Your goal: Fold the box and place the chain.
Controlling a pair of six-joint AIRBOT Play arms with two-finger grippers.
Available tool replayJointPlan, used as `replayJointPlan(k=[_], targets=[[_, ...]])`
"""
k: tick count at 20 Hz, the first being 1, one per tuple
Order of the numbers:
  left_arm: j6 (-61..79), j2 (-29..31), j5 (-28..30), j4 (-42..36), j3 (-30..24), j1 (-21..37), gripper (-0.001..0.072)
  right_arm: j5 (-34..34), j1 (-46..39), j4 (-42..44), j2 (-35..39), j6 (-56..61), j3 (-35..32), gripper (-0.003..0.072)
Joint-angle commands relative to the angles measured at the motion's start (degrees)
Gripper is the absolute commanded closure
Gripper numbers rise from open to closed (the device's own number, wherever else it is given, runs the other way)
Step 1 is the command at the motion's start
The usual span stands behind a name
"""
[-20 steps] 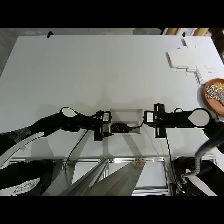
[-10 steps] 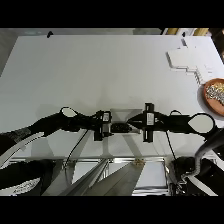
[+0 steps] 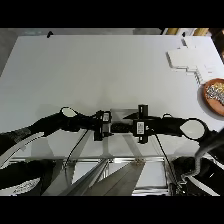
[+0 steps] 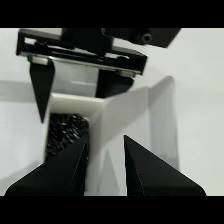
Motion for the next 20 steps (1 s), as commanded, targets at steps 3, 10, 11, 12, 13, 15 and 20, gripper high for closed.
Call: replayJointPlan(k=[3, 10, 11, 12, 13, 15, 20], targets=[[0.00, 0.02, 0.02, 0.02, 0.00, 0.00, 0.0379, 10.49, -12.39, -5.99, 3.72, 0.44, 0.13, 0.0425], [0.00, 0.02, 0.02, 0.02, 0.00, 0.00, 0.0379, 17.18, -29.53, -14.62, -5.03, 0.11, -0.59, 0.0563], [0.00, 0.02, 0.02, 0.02, 0.00, 0.00, 0.0379, 17.18, -29.53, -14.64, -7.06, -0.31, -0.59, 0.0563], [0.00, 0.02, 0.02, 0.02, 0.00, 0.00, 0.0379, 17.11, -29.53, -14.71, -9.09, -0.31, -0.59, 0.0557], [0.02, 0.02, 0.02, 0.02, 0.00, 0.00, 0.0379, 17.11, -29.53, -14.97, -10.73, -0.31, -0.59, 0.0507], [0.00, 0.02, 0.02, 0.02, 0.00, 0.00, 0.0379, 14.36, -29.53, -15.12, -13.44, -0.33, -0.59, 0.0432], [0.02, 0.02, 0.02, 0.02, 0.00, 0.00, 0.0379, 9.75, -27.80, -15.56, -18.21, -2.29, -0.61, 0.0437]])
